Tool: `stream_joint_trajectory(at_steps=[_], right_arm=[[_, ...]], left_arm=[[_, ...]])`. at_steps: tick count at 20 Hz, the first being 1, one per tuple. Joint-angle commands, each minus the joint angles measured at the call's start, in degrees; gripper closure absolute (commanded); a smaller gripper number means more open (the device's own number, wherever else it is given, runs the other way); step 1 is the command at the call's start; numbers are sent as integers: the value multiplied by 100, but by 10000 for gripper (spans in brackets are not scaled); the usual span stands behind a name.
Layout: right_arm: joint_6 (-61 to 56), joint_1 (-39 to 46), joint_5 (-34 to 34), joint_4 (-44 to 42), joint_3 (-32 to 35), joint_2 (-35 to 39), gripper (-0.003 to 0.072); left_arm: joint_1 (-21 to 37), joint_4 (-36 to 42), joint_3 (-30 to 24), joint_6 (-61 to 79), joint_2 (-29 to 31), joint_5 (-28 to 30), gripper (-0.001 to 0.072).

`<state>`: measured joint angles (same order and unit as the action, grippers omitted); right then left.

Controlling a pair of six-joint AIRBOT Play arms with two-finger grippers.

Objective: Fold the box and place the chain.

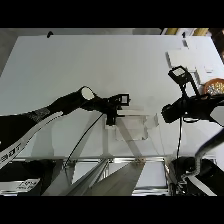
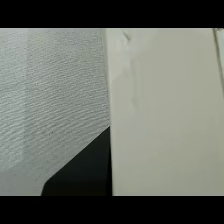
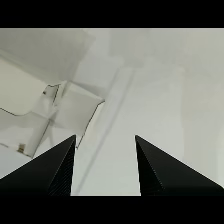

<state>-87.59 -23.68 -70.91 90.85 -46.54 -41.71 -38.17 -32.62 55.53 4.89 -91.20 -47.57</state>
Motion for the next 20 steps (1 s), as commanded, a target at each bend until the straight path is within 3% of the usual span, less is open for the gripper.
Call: stream_joint_trajectory(at_steps=[1, 3, 4, 6, 10, 16, 20], right_arm=[[160, -7, -4, -2, -4, 4, 277], [444, -7, -35, -98, -2, 4, 282], [708, -7, -66, -291, 4, 4, 337], [1624, -7, -210, -1191, 13, 4, 653], [3862, -7, -223, -2699, 461, 2, 667], [5337, -9, -219, -2780, 1934, -35, 667], [5816, -407, 275, -2673, 2341, 157, 664]], left_arm=[[-7, -2, -4, 0, -4, -4, 702], [-7, -2, -4, 0, -4, -4, 702], [-7, -2, -4, 0, -4, -4, 702], [-7, -2, -4, 0, -4, -7, 702], [-7, -2, -4, 0, -4, -7, 702], [-9, 0, -4, 0, -4, -7, 702], [-11, 0, -4, 0, -4, -7, 702]])
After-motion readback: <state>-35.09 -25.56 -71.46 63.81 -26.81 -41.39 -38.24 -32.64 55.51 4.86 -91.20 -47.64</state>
